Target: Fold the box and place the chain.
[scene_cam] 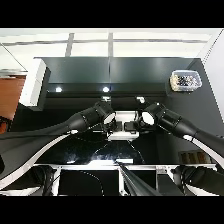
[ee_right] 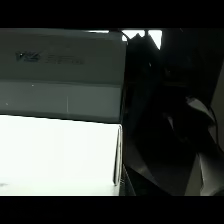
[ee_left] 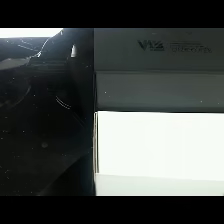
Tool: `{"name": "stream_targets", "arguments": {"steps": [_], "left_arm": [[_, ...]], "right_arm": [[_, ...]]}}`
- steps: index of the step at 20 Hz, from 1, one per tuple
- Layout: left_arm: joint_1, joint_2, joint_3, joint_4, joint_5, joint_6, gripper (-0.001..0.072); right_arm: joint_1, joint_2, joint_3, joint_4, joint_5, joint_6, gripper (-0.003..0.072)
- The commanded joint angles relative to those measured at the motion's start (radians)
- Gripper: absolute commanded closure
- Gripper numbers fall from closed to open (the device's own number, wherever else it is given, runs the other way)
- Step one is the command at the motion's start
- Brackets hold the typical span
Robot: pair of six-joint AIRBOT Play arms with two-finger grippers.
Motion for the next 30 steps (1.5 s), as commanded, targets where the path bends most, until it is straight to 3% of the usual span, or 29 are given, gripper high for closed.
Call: {"name": "stream_targets", "arguments": {"steps": [1, 4, 8, 13, 14, 15, 16, 17, 22, 30], "left_arm": [[0.001, 0.000, 0.001, 0.000, 0.000, 0.000, 0.0676], [0.001, 0.000, 0.001, 0.000, 0.000, 0.000, 0.0676], [0.001, 0.000, 0.001, 0.000, 0.000, 0.000, 0.0676], [0.001, 0.000, 0.001, 0.000, 0.000, 0.000, 0.0676], [0.001, 0.000, 0.001, 0.000, 0.000, 0.000, 0.0676], [0.001, 0.000, 0.001, 0.000, 0.000, 0.000, 0.0676], [0.001, 0.000, 0.001, 0.000, 0.000, 0.000, 0.0676], [0.001, 0.000, 0.001, 0.000, 0.000, 0.000, 0.0676], [0.001, 0.000, 0.001, 0.000, 0.000, 0.000, 0.0676], [0.001, 0.000, 0.001, 0.000, 0.000, 0.000, 0.0676]], "right_arm": [[0.002, -0.008, 0.001, -0.005, 0.006, 0.008, 0.0387], [0.002, -0.024, 0.001, -0.004, 0.006, 0.011, 0.0388], [0.006, -0.027, 0.002, -0.005, -0.005, 0.011, 0.0633], [0.024, -0.027, 0.002, -0.008, -0.027, 0.022, 0.0634], [0.024, -0.027, 0.002, -0.008, -0.026, 0.022, 0.0632], [0.024, -0.026, 0.002, -0.007, -0.026, 0.022, 0.0584], [0.024, -0.026, 0.003, -0.007, -0.025, 0.020, 0.0394], [0.024, -0.026, 0.008, -0.008, -0.013, 0.002, 0.0365], [0.003, 0.056, 0.027, -0.041, 0.047, -0.051, 0.0365], [-0.200, 0.365, 0.027, -0.114, 0.142, -0.194, 0.0365]]}}
